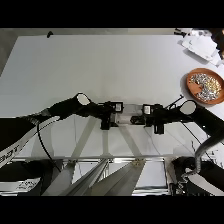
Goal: Fold the box and place the chain.
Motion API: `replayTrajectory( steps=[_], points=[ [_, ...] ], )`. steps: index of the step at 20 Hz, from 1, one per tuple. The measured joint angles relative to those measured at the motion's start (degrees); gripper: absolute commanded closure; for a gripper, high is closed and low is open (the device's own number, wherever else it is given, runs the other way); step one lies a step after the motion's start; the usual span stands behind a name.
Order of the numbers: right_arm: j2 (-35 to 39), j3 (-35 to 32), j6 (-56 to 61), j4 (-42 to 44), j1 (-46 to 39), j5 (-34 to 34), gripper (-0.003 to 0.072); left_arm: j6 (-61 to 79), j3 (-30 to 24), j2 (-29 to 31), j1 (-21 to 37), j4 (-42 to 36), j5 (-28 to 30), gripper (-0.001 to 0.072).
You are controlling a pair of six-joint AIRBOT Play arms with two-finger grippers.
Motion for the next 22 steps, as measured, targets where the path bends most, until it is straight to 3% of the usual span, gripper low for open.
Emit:
replayTrajectory(
  steps=[6, 12, 16, 22],
  points=[
    [8.3, 0.0, 5.6, -7.3, 0.0, 0.0, 0.0681, 0.0, 0.0, 0.0, 0.0, 0.0, 0.0, 0.0456],
    [19.9, 0.7, 8.1, -8.8, 0.0, 0.0, 0.0683, 0.0, 0.0, 0.0, 0.0, 0.0, 0.0, 0.0456],
    [25.4, 3.4, 8.7, -3.5, 0.0, 0.0, 0.0683, 0.0, 0.0, 0.0, 0.0, 0.0, 0.0, 0.0456],
    [27.6, 7.3, 8.9, 9.9, 0.0, 0.0, 0.0681, 0.0, 0.0, 0.0, 0.0, 0.0, 0.0, 0.0456]
  ],
)
